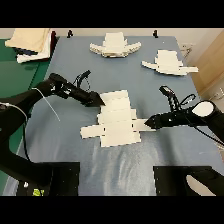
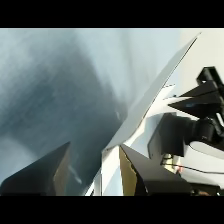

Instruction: Fold the box.

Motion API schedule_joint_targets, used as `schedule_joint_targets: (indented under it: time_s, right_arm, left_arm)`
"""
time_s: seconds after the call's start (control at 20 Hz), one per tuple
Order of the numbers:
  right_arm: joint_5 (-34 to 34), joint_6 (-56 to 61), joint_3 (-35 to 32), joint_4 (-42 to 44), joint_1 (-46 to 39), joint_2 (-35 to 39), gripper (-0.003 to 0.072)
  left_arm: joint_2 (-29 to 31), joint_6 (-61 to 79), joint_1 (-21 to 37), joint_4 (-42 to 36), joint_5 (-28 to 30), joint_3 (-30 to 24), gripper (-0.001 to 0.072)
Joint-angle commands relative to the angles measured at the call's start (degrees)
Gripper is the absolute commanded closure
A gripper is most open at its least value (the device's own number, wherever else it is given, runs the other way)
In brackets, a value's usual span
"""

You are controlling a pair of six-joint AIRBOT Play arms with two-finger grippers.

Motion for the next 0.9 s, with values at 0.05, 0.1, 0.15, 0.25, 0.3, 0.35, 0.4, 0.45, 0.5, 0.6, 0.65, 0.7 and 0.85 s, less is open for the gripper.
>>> schedule_joint_targets:
  time_s: [0.05,0.1,0.15,0.25,0.3,0.35,0.4,0.45,0.5,0.6,0.65,0.7,0.85]
  right_arm:
    - [0.37,0.85,0.04,-1.4,0.04,0.04,0.0685]
    - [0.37,0.85,0.04,-1.4,0.04,0.04,0.0684]
    - [0.33,0.85,0.04,-1.4,0.04,0.04,0.0684]
    - [0.37,0.87,0.04,-1.4,0.04,0.04,0.0684]
    - [0.37,0.9,0.04,-1.4,0.04,0.04,0.0684]
    - [0.37,0.98,0.04,-1.4,0.04,0.04,0.0685]
    - [0.39,0.98,0.04,-1.4,0.04,0.04,0.0684]
    - [0.44,0.98,0.04,-1.4,0.04,0.04,0.0684]
    - [0.59,0.98,0.04,-1.4,0.04,0.04,0.0684]
    - [1.07,0.96,0.04,-1.42,0.04,0.04,0.0685]
    - [1.31,0.96,0.04,-1.53,0.04,0.04,0.0684]
    - [1.4,0.96,0.04,-1.57,0.04,0.04,0.0684]
    - [1.38,0.98,0.04,-1.6,0.04,0.04,0.0684]
  left_arm:
    - [-4.72,4.57,-1.09,-3.23,-9.99,4.33,0.0248]
    - [-5.16,4.76,-1.55,-2.27,-11.52,4.33,0.0248]
    - [-5.55,4.9,-2.05,-1.64,-12.61,4.33,0.0248]
    - [-5.97,5.75,-2.93,-1.53,-12.72,4.33,0.0249]
    - [-6.12,6.21,-3.37,-1.64,-12.22,4.35,0.025]
    - [-6.21,6.23,-3.82,-1.6,-11.74,4.35,0.0252]
    - [-6.38,6.6,-4.15,-1.57,-11.67,4.46,0.0357]
    - [-6.54,7.43,-4.37,-1.62,-11.63,4.76,0.0424]
    - [-6.64,7.43,-4.5,-1.64,-11.17,5.2,0.0424]
    - [-6.69,7.41,-4.5,-1.64,-10.1,6.38,0.0424]
    - [-6.75,7.41,-4.5,-1.62,-9.99,6.88,0.0424]
    - [-6.75,7.41,-4.63,-1.64,-9.97,7.08,0.0424]
    - [-7.3,7.39,-5.27,-1.57,-10.84,7.08,0.0424]
